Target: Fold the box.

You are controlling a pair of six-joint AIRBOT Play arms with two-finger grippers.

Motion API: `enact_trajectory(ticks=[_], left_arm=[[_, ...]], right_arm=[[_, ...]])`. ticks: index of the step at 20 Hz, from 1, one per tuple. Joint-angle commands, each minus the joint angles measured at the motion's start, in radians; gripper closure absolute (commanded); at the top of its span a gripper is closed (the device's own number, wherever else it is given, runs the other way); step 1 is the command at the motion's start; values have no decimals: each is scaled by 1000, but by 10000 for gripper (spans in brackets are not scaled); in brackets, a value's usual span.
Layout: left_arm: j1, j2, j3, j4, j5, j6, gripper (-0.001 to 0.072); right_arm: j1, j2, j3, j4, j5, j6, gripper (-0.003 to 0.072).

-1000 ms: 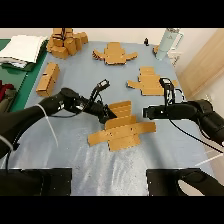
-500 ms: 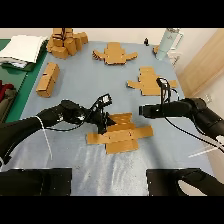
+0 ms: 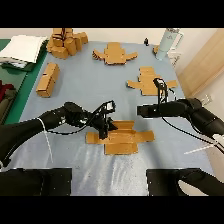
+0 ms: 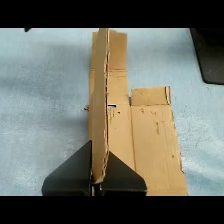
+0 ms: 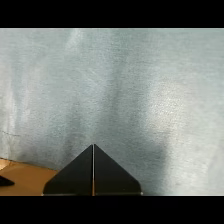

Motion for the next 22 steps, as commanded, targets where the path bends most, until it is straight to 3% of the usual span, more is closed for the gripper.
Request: enact_trajectory(ticks=[1,10,22], left_arm=[[-18,0,0,20,33,-20,699],[7,36,2,31,49,-61,698],[5,7,0,31,43,-61,698]], right_arm=[[1,-1,0,-1,3,-2,678],[1,-1,0,-3,-1,-11,678],[1,-1,0,-3,-1,-11,678]])
